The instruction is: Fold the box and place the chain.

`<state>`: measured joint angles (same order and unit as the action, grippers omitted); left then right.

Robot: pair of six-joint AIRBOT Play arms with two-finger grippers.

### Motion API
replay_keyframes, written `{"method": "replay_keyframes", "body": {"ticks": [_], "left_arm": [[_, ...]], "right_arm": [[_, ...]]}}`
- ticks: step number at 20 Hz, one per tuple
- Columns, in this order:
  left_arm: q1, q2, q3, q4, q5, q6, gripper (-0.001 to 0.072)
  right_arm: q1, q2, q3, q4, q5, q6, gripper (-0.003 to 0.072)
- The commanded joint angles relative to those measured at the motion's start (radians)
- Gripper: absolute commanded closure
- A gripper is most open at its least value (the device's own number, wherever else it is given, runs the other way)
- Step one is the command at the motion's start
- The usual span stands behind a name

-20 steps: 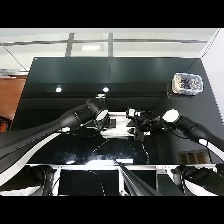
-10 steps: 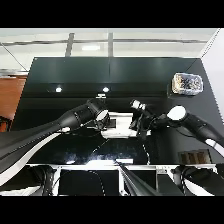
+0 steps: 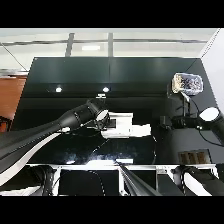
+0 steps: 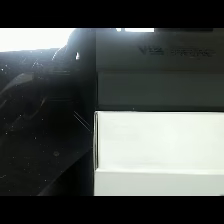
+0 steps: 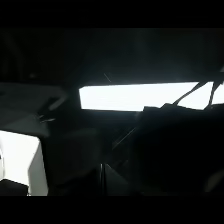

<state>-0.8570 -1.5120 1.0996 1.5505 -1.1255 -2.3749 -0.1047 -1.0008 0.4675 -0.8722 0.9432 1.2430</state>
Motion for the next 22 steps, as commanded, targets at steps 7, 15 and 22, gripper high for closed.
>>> {"method": "replay_keyframes", "body": {"ticks": [7, 15, 22], "left_arm": [[0.001, 0.001, 0.001, 0.001, -0.002, 0.000, 0.0682], [0.001, 0.000, 0.001, 0.002, -0.002, 0.000, 0.0682], [0.001, 0.000, 0.001, 0.001, -0.003, 0.000, 0.0682]], "right_arm": [[0.123, -0.192, -0.065, 0.428, 0.014, -0.289, 0.0676], [0.150, -0.219, 0.086, 0.435, 0.273, -0.304, 0.0163], [0.233, -0.219, 0.101, 0.452, 0.194, -0.236, 0.0118]]}}
